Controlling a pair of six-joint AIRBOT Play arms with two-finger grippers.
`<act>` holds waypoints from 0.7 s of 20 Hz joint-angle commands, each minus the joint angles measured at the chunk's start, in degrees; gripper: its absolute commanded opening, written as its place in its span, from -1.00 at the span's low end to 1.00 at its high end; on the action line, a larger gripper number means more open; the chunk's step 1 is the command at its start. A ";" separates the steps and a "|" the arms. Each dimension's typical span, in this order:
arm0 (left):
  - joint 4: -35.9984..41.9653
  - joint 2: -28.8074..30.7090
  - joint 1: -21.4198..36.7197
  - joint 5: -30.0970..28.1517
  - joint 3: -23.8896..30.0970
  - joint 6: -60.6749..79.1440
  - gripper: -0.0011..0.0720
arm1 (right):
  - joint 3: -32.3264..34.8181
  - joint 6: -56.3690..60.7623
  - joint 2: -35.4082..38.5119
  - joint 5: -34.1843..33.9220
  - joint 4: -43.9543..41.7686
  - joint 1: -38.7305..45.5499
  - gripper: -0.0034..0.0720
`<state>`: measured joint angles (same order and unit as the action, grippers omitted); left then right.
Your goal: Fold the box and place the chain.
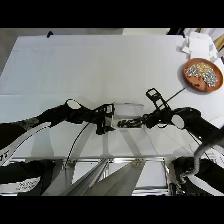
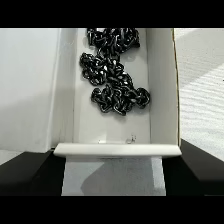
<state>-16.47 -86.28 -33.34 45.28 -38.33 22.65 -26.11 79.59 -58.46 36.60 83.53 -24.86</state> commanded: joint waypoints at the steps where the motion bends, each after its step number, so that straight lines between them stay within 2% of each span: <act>1: -0.02 0.04 0.04 -0.02 -0.02 0.00 -0.60 | 0.02 -0.13 -2.82 -1.31 0.33 -0.90 -0.33; 3: -0.02 0.04 0.04 0.00 -0.02 0.00 -0.60 | 0.02 -0.13 -3.15 -1.53 0.35 -0.90 -0.34; 5: -0.02 0.04 0.04 -0.02 -0.02 0.00 -0.60 | 0.02 -0.11 -3.30 -1.42 0.35 -0.90 -0.47; 6: 0.00 0.04 0.04 -0.02 -0.02 -0.02 -0.60 | 0.02 -0.13 -3.28 -1.07 0.33 -0.90 -0.60; 8: 0.00 0.04 0.04 -0.02 -0.02 0.00 -0.60 | 0.02 -0.13 -3.28 -0.20 0.33 -0.90 -0.65; 10: -0.02 0.04 0.04 0.00 -0.02 0.00 -0.60 | 0.02 -0.13 -3.26 0.04 0.61 -0.90 -0.82; 14: -0.02 0.04 0.04 -0.02 -0.02 0.00 -0.60 | -0.09 0.00 -3.19 0.48 1.97 -0.90 -0.80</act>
<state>-16.47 -86.28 -33.34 45.28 -38.33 22.65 -26.09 79.50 -61.67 36.10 84.49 -25.74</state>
